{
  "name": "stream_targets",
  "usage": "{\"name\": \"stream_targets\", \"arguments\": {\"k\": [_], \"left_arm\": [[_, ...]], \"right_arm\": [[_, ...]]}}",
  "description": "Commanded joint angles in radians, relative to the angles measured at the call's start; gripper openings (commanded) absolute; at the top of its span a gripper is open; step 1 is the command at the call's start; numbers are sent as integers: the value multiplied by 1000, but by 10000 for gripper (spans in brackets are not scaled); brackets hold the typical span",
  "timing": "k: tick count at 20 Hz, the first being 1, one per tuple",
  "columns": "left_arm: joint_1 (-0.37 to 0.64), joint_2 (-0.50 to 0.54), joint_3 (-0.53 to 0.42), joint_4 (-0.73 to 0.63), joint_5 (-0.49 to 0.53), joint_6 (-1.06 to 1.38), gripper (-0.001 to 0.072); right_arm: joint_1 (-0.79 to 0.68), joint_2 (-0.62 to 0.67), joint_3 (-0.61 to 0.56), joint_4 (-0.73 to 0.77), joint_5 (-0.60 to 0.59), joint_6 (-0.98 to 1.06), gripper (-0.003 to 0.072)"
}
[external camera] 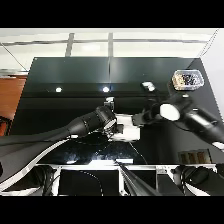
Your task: Fold the box and place the chain.
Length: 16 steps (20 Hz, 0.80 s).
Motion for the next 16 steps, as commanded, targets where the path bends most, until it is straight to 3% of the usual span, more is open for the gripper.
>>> {"name": "stream_targets", "arguments": {"k": [1, 3, 5, 7, 9, 11, 13, 16], "left_arm": [[0, 1, 0, 0, 1, -1, 31], [0, 0, 0, 0, 1, -1, 31], [0, 1, 0, 1, 1, -1, 31], [0, 0, 0, 3, 1, -1, 31], [0, 0, 0, 9, 1, -1, 31], [0, 0, 0, 24, 1, -1, 31], [0, 0, 0, 35, 0, -1, 31], [0, 0, 0, 35, 0, -1, 31]], "right_arm": [[-119, 110, 16, -210, 88, -81, 440], [-226, 118, 14, -406, 40, -93, 439], [-359, 114, -5, -496, -151, -134, 438], [-507, 81, -9, -485, -352, -120, 439], [-637, 8, -8, -414, -487, -59, 720], [-724, -95, 24, -274, -589, -137, 720], [-784, -232, 151, -106, -533, -142, 720], [-846, -476, 449, 151, -276, -109, 720]]}}
